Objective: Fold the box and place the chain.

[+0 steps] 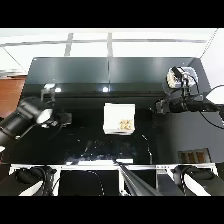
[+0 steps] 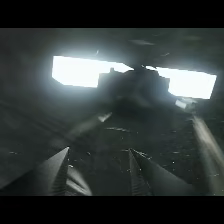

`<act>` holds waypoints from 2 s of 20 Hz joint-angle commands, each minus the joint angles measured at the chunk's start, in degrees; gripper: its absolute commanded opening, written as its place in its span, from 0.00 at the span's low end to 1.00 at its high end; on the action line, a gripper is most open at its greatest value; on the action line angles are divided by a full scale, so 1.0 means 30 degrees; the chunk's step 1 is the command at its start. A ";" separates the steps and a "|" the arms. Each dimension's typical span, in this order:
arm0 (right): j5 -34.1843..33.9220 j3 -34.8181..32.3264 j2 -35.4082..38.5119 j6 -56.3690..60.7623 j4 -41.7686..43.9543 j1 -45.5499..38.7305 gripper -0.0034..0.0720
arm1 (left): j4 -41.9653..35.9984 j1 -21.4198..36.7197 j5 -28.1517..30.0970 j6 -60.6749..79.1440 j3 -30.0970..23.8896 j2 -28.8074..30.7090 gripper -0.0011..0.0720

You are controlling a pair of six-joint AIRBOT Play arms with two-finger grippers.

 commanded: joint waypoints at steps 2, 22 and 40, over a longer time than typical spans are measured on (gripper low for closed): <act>-0.0058 -0.0015 0.0007 0.0998 0.0000 -0.0007 0.41 | -1.4447 0.5880 0.6550 1.4047 -0.3920 0.0342 0.62; -0.0007 -0.0015 0.0007 0.2492 0.0000 -0.0007 0.41 | -2.1209 0.1042 0.5785 4.7175 0.0189 -0.7679 0.99; -0.0146 -0.0015 0.0007 0.2492 -0.0073 -0.0007 0.41 | -2.2068 0.0138 0.6819 4.7065 0.0423 -0.8502 0.99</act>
